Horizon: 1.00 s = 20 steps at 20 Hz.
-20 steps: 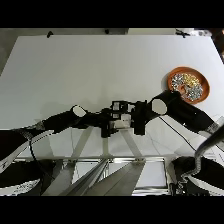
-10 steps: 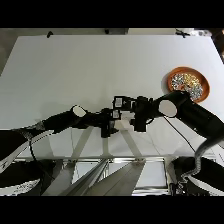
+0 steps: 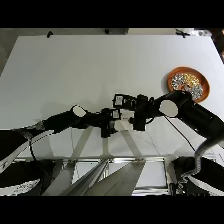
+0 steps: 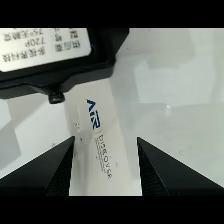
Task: Fold the box and place the chain.
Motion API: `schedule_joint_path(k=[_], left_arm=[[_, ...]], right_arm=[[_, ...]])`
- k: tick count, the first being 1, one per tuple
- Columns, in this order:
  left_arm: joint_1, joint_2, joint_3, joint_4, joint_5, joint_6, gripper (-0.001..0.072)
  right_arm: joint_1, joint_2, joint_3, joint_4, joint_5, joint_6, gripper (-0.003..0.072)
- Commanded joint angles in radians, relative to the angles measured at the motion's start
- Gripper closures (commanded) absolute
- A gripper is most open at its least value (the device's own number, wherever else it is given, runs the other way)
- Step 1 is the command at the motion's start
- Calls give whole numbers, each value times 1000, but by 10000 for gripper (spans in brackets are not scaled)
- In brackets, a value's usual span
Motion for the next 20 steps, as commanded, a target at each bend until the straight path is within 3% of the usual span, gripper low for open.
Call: schedule_joint_path(k=[1, 13, 17, 20], left_arm=[[1, 1, 0, 0, 1, -1, 503], [1, 1, 0, 0, 1, -1, 503], [1, 1, 0, 0, 1, -1, 503], [1, 1, 0, 0, 1, -1, 503]], right_arm=[[0, -10, 0, 35, 47, -45, 283], [0, -10, 0, 26, 58, -93, 267], [0, -10, 0, 23, 6, -92, 357], [0, -10, -4, 16, 2, -92, 366]])
